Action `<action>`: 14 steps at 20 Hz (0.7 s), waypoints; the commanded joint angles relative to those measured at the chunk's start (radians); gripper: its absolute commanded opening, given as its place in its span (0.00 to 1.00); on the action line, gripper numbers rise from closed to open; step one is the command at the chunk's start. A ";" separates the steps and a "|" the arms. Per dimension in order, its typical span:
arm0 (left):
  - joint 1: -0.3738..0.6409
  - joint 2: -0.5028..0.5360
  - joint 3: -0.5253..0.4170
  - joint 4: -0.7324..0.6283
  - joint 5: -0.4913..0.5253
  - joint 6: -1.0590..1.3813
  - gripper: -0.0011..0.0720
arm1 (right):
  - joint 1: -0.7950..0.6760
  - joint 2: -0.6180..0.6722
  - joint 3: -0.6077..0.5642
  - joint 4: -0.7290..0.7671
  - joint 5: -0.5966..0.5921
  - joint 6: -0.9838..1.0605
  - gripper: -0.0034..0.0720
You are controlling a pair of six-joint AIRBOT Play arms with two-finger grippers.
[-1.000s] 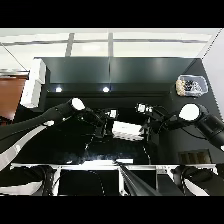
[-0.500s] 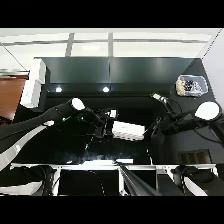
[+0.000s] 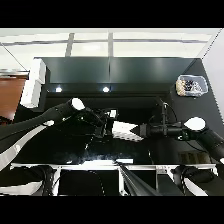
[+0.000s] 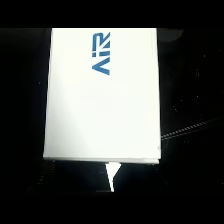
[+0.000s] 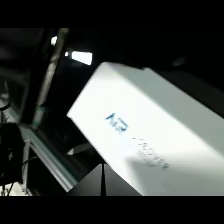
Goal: Fold the box and place the chain.
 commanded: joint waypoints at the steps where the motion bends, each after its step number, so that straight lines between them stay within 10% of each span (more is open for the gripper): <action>1: 0.000 -0.001 0.000 0.000 0.000 0.000 0.47 | 0.012 -0.047 -0.012 -0.051 -0.059 0.066 0.05; 14: 0.001 0.003 0.000 0.001 -0.015 -0.009 0.50 | 0.006 -0.088 0.069 -0.106 0.036 0.032 0.06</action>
